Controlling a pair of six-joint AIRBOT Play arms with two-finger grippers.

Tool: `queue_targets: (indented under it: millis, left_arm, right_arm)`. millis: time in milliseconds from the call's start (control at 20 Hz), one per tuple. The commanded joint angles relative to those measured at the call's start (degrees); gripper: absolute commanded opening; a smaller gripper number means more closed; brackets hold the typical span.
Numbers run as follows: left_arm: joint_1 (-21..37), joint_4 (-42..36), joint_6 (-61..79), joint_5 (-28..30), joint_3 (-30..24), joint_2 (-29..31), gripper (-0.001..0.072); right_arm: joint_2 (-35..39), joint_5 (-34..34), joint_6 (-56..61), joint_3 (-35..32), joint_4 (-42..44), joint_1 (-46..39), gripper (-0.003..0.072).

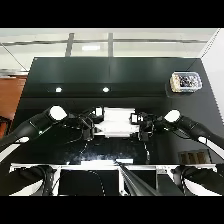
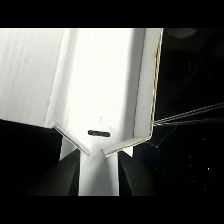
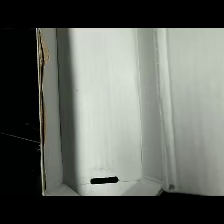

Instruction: Fold the box and place the chain.

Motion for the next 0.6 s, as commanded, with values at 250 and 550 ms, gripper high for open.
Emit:
queue_targets:
  millis: [250, 550]
  left_arm:
    - [-1.1, -1.8, 0.2, 0.7, 0.0, -1.3, 0.0280]
    - [-4.3, -8.0, 0.4, 6.0, 0.0, -3.0, 0.0280]
  right_arm:
    - [0.0, 0.0, 0.0, 0.0, 0.0, 0.0, 0.0208]
    - [0.0, 0.0, 0.0, 0.0, 0.0, 0.0, 0.0208]
